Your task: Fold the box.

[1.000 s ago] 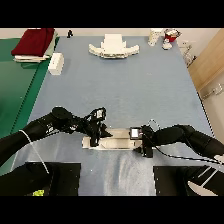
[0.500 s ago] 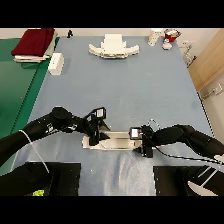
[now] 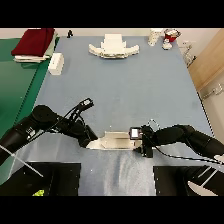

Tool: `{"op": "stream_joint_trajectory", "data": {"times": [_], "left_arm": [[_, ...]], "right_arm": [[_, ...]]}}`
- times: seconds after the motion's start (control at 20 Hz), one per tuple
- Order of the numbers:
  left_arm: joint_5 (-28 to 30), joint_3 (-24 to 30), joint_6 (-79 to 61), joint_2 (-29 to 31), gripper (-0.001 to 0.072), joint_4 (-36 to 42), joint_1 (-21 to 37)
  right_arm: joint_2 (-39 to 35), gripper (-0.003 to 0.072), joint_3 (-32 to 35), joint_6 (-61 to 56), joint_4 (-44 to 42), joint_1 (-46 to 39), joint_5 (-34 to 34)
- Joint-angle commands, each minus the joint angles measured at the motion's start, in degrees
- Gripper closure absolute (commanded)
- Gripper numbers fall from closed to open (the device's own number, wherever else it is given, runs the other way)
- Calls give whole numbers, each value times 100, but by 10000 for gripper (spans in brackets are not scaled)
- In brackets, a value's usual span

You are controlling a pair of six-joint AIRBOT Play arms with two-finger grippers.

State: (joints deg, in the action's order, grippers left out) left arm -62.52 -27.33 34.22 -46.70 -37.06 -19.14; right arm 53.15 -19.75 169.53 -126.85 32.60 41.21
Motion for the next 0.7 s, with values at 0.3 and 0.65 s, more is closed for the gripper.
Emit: {"op": "stream_joint_trajectory", "data": {"times": [0.3, 0.65], "left_arm": [[2109, -96, 2798, 57, 696, 1239, -1998], [1987, -1043, 2994, -1617, 696, 1224, -1126]], "right_arm": [[0, 276, -4, 0, 0, 2, -4], [0, 276, -4, 0, 2, 2, -2]]}}
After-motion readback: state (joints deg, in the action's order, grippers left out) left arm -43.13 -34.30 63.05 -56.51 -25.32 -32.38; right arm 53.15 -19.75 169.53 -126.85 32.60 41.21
